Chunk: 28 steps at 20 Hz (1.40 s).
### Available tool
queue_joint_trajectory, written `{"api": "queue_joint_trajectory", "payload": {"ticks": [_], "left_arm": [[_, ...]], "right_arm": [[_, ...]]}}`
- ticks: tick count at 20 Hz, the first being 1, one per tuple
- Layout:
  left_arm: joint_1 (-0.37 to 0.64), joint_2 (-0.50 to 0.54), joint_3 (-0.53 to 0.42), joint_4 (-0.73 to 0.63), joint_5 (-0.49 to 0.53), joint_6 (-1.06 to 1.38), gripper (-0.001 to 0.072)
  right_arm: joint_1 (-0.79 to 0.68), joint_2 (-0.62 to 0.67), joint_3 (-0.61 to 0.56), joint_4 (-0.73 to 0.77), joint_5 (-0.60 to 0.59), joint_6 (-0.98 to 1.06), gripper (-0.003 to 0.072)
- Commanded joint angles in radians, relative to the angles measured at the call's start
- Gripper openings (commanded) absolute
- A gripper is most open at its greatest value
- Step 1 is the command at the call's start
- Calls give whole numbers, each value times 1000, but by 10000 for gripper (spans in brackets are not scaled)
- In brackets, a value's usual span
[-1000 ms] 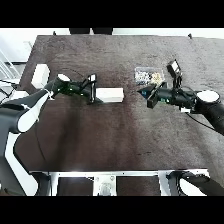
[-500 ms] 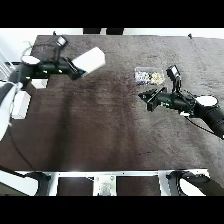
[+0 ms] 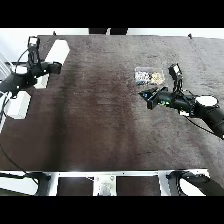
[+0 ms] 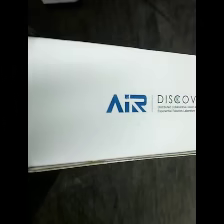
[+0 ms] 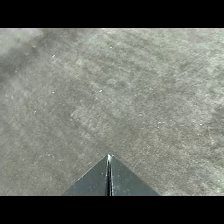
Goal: Fold the box and place the chain.
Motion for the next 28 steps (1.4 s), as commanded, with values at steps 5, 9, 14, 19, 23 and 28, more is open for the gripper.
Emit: {"api": "queue_joint_trajectory", "payload": {"ticks": [5, 9, 14, 19, 23, 28], "left_arm": [[3, -102, -74, -15, 172, -35, 21], [3, -116, -75, -15, 207, -35, 21], [3, -142, -74, -18, 230, -80, 21], [3, -142, -74, -17, 232, -76, 221], [4, -141, -74, -9, 275, -76, 371], [4, -141, -74, -5, 276, -76, 372]], "right_arm": [[1, -1, -1, 10, -10, 2, 4], [1, -2, -1, 10, -10, 2, 4], [1, -5, -1, 10, -11, 2, 3], [1, -5, -1, 10, -11, 2, 163], [1, -5, 0, 10, -14, 2, 207], [1, -5, 0, 40, -31, -2, 326]]}}
